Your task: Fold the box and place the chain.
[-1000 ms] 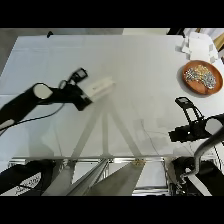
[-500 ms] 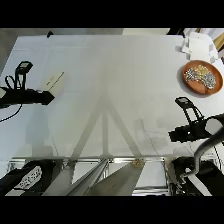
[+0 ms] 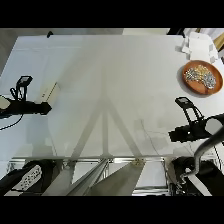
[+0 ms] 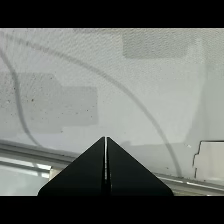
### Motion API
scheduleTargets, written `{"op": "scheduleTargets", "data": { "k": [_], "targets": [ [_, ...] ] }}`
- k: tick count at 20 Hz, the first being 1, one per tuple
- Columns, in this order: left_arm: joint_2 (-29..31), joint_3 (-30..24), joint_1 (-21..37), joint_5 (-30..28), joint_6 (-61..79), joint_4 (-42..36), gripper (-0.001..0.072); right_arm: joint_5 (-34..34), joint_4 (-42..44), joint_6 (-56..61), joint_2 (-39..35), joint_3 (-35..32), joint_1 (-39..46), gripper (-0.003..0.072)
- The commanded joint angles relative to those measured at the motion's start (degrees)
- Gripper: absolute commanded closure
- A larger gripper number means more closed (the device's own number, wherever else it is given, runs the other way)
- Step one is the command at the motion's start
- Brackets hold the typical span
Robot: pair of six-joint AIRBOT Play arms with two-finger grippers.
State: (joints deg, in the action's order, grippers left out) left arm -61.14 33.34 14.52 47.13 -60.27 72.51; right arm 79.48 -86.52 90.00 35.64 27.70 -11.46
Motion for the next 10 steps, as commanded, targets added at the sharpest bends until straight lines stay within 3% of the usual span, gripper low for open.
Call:
{"op": "scheduleTargets", "data": {
  "k": [1,3,5,6,10],
  "targets": [
    [-0.35,-1.03,0.02,-0.39,-0.24,0.48,0.0407,0.02,0.0,0.02,-0.04,0.0,0.04,0.067],
    [-0.07,-1.03,0.02,0.0,-0.24,0.61,0.0196,0.02,0.0,0.02,-0.04,0.0,0.04,0.067],
    [1.46,-1.03,0.02,0.31,-0.26,0.61,0.0103,0.02,0.0,0.02,-0.04,0.0,0.04,0.067],
    [2.69,-1.03,0.02,0.28,-0.26,0.61,0.0019,0.02,0.0,0.02,-0.04,0.0,0.04,0.067],
    [7.72,-1.03,0.02,0.37,-0.26,0.63,0.001,0.02,0.0,0.02,-0.04,0.0,0.04,0.067]
  ]
}}
